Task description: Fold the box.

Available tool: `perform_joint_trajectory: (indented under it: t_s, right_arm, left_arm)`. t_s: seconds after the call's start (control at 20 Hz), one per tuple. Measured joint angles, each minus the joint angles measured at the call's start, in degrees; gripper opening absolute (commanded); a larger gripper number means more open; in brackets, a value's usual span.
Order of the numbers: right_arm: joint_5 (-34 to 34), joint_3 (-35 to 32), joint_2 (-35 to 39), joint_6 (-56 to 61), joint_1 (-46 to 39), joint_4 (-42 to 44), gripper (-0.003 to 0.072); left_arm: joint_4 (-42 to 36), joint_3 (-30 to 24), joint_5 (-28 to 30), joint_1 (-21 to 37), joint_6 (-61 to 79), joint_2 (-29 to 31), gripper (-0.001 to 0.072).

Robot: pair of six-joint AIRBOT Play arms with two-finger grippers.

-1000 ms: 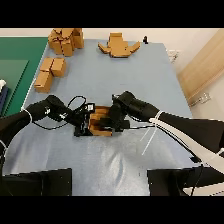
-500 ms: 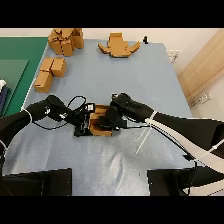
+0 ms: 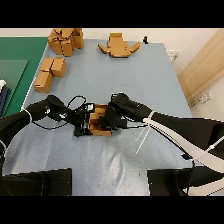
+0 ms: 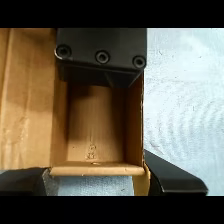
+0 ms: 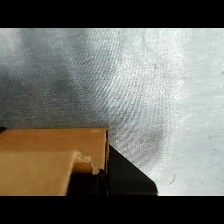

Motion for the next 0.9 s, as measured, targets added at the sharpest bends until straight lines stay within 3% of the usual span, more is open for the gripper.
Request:
perform_joint_trajectory:
  t_s: [0.65, 0.7, 0.75, 0.8, 0.9]
  right_arm:
    - [-2.6, 2.5, -1.0, 0.0, 0.3, -3.3, 0.0026]
    - [-2.6, 2.5, -1.1, -0.1, 0.3, -3.3, 0.0202]
    - [-2.6, 2.5, -1.2, -0.4, 0.3, -3.5, 0.0432]
    - [-2.6, 2.5, -1.2, -0.9, 0.3, -3.6, 0.05]
    - [-1.9, 2.5, -0.7, -1.6, 0.2, -3.7, 0.0501]
  left_arm:
    - [0.0, 0.0, 0.1, 0.0, 0.0, 0.0, 0.0249]
    - [0.0, 0.0, 0.1, 0.0, 0.0, 0.0, 0.0249]
    - [0.0, 0.0, 0.0, 0.0, -0.1, 0.0, 0.0249]
    - [0.0, 0.0, 0.0, 0.0, -0.1, 0.0, 0.0249]
    - [0.0, 0.0, 0.0, 0.0, 0.0, 0.0, 0.0249]
